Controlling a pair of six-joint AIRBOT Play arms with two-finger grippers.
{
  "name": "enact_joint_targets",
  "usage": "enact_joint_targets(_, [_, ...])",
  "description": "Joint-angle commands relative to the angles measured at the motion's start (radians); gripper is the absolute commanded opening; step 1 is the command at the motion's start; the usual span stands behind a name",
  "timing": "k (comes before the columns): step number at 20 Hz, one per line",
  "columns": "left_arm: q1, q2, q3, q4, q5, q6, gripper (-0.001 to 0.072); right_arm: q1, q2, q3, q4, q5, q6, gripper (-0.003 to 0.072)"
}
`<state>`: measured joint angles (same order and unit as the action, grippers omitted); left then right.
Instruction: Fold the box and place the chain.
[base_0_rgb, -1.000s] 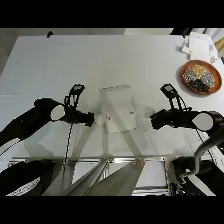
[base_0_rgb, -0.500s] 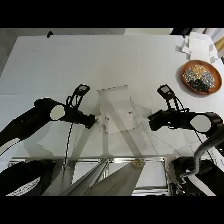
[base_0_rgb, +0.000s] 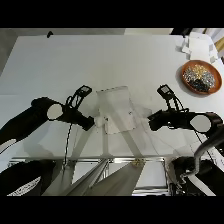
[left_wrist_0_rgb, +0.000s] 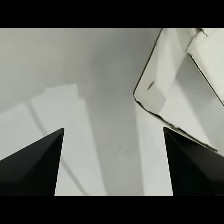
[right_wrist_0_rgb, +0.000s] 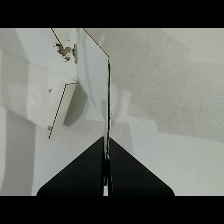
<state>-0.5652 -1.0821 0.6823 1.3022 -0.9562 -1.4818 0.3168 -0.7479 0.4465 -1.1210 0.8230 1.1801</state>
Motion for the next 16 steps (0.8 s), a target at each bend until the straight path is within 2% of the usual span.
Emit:
enact_joint_targets(1, [0.093, 0.039, 0.054, -0.115, -0.027, 0.147, 0.069, 0.001, 0.001, 0.0, 0.005, 0.018, 0.002, 0.0016])
enact_joint_targets(4, [0.282, 0.029, 0.153, -0.413, -0.145, 0.407, 0.069, 0.001, 0.001, 0.0, 0.005, 0.051, 0.045, 0.0016])
enact_joint_targets(7, [0.428, -0.049, 0.184, -0.661, -0.256, 0.679, 0.0694, 0.001, 0.001, 0.0, 0.004, 0.055, 0.045, 0.0016])
enact_joint_targets(9, [0.447, -0.124, 0.184, -0.699, -0.271, 0.773, 0.0696, 0.001, 0.001, 0.0, 0.004, 0.055, 0.045, 0.0016])
enact_joint_targets(13, [0.402, -0.29, 0.184, -0.755, -0.271, 0.919, 0.0697, 0.001, 0.001, 0.0, 0.005, 0.056, 0.046, 0.0016])
enact_joint_targets(16, [0.355, -0.39, 0.184, -0.824, -0.21, 1.002, 0.0696, 0.001, 0.001, 0.0, 0.005, 0.056, 0.046, 0.0016])
